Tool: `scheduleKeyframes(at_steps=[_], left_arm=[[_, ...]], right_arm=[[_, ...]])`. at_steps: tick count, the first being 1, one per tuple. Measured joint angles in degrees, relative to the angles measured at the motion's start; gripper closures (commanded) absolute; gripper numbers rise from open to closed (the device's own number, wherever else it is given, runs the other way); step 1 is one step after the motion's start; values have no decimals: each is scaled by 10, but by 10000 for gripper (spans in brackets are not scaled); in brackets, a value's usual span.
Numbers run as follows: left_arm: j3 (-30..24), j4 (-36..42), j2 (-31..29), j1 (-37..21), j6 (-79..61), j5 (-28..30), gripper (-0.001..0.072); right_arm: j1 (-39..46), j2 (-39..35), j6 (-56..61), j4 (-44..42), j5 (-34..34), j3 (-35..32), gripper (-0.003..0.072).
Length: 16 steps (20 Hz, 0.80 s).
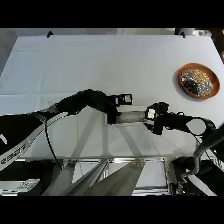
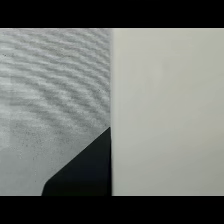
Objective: Fold the box and place the chain.
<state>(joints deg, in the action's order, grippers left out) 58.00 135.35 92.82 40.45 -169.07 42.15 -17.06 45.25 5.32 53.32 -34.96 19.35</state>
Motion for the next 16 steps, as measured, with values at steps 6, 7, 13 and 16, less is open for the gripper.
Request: scheduleKeyframes(at_steps=[6, 7, 13, 16], left_arm=[[0, 0, 0, 0, 0, 0, 696], [0, 0, 0, 0, 0, 0, 696], [0, 0, 0, 0, 0, -1, 696], [0, 0, 0, 0, 0, 0, 696]], right_arm=[[16, 43, -54, -41, 12, 0, -5], [22, 48, -60, -47, 12, 0, -5], [46, 62, -128, -96, 6, 0, -5], [49, 70, -169, -127, -1, 0, -4]])
